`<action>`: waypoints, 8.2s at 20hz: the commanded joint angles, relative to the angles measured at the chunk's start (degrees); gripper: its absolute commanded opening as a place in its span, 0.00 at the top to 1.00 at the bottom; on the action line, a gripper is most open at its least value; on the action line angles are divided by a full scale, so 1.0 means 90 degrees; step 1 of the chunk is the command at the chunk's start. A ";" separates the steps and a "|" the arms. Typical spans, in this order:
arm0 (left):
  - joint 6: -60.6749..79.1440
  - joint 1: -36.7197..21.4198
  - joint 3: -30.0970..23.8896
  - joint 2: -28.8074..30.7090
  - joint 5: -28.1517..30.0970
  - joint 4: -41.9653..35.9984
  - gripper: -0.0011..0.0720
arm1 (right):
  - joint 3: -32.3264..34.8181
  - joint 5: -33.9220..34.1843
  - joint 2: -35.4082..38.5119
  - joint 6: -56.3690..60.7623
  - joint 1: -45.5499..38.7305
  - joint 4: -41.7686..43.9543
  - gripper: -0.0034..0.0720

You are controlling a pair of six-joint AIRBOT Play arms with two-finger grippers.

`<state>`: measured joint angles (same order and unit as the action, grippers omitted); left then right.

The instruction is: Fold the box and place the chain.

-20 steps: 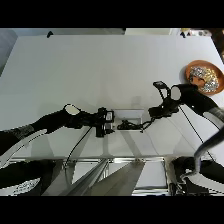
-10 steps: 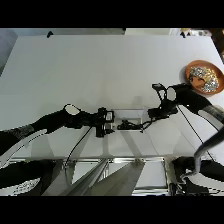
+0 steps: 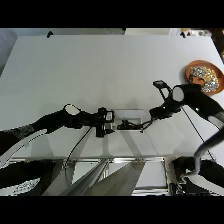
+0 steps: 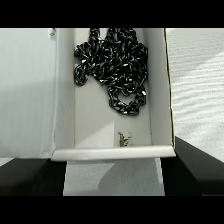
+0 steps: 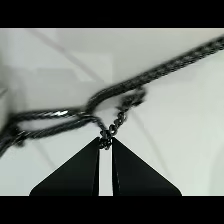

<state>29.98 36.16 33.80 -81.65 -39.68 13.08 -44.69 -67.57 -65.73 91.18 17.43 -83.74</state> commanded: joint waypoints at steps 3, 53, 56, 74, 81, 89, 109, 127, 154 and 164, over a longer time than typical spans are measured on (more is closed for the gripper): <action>0.0002 0.0000 0.0002 0.0005 0.0002 0.0002 0.70 | -0.0007 -0.0369 0.1899 -0.0425 -0.0005 0.0464 0.93; 0.0000 0.0000 0.0002 0.0005 -0.0024 0.0000 0.70 | -0.1226 -0.0512 0.1309 -0.0797 -0.0610 -0.0189 0.64; 0.0002 0.0000 0.0002 0.0005 -0.0022 0.0000 0.70 | -0.0877 -0.0384 0.0976 -0.0797 -0.0789 0.0010 0.14; 0.0000 0.0000 0.0002 0.0005 -0.0022 0.0000 0.70 | -0.0194 0.0226 -0.0976 0.0141 0.0364 -0.0194 0.51; 0.0000 0.0000 0.0002 0.0005 -0.0022 0.0000 0.70 | -0.0097 0.0372 -0.0993 0.0515 0.0364 -0.0136 0.57; 0.0000 0.0000 0.0002 0.0005 -0.0022 0.0000 0.70 | 0.0238 0.0668 -0.0991 0.0508 0.0364 0.0194 0.68; 0.0000 0.0000 0.0002 0.0005 -0.0022 0.0000 0.70 | 0.0228 0.0136 0.3303 -0.0520 0.0364 0.2443 0.93; 0.0002 0.0000 0.0002 0.0005 -0.0022 0.0000 0.70 | 0.0231 0.2096 0.1474 -0.0107 0.2589 0.1877 0.93; 0.0000 0.0000 0.0002 0.0005 -0.0022 0.0000 0.70 | -0.1630 0.0262 -0.0240 -0.0282 -0.0920 -0.0155 0.47; 0.0000 0.0000 0.0002 0.0005 -0.0022 0.0002 0.70 | -0.1630 0.0410 -0.1921 -0.0056 -0.0940 -0.0182 0.52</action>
<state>29.98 36.16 33.80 -81.65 -39.90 13.08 -59.29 -63.64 -79.90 89.62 9.13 -85.32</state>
